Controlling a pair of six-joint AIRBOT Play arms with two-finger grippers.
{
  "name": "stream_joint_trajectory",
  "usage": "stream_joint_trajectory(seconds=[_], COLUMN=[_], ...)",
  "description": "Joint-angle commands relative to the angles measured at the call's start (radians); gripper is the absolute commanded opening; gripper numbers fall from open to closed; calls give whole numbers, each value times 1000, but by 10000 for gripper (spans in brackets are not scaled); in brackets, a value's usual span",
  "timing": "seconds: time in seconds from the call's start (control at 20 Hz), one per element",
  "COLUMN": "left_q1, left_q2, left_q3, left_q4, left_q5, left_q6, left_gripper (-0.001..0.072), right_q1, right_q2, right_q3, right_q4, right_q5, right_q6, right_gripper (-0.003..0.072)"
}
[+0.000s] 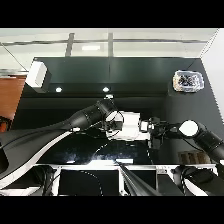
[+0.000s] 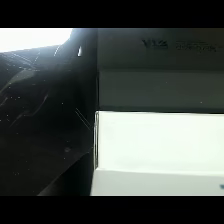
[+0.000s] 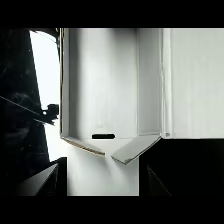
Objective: Fold the box and place the chain.
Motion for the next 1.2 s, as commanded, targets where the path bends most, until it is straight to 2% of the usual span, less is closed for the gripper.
stream_joint_trajectory(seconds=[0.0, 0.05, 0.1, 0.15, 0.2, 0.4, 0.6, 0.9, 0.95, 1.0, 1.05, 1.1, 1.15], left_q1=[0, 0, 0, 0, 0, 0, 0, 0, 0, 0, 0, 0, 0], left_q2=[0, 0, 0, 0, 0, 0, 0, 0, 0, 0, 0, 0, 0], left_q3=[0, 0, 0, 0, 0, 0, 0, 0, 0, 0, 0, 0, 0], left_q4=[0, 0, 0, 0, 0, -3, -7, -7, -7, -7, -7, -7, -7], left_q5=[-1, -2, -1, -1, -2, -1, -1, -1, -1, -1, -1, -1, -2], left_q6=[0, 0, 0, 0, 0, 0, 0, 0, 0, 0, 0, 0, 0], left_gripper=[20, 21, 21, 21, 20, 20, 20, 21, 21, 21, 21, 21, 21], right_q1=[19, 26, 29, 31, 35, 36, 55, 72, 72, 72, 72, 72, 72], right_q2=[-9, -21, -35, -48, -52, -68, -143, -174, -174, -174, -174, -174, -174], right_q3=[0, 0, 0, 0, 0, 0, 0, 0, 0, 0, 0, 0, 0], right_q4=[31, 66, 88, 98, 99, 182, 397, 408, 408, 402, 391, 384, 380], right_q5=[-42, -55, -58, -58, -59, -70, -140, -142, -145, -145, -144, -145, -144], right_q6=[-2, -6, -8, -7, -7, -7, -8, 37, 37, 37, 39, 41, 42], right_gripper=[640, 631, 423, 284, 191, 192, 193, 195, 314, 290, 208, 361, 379])
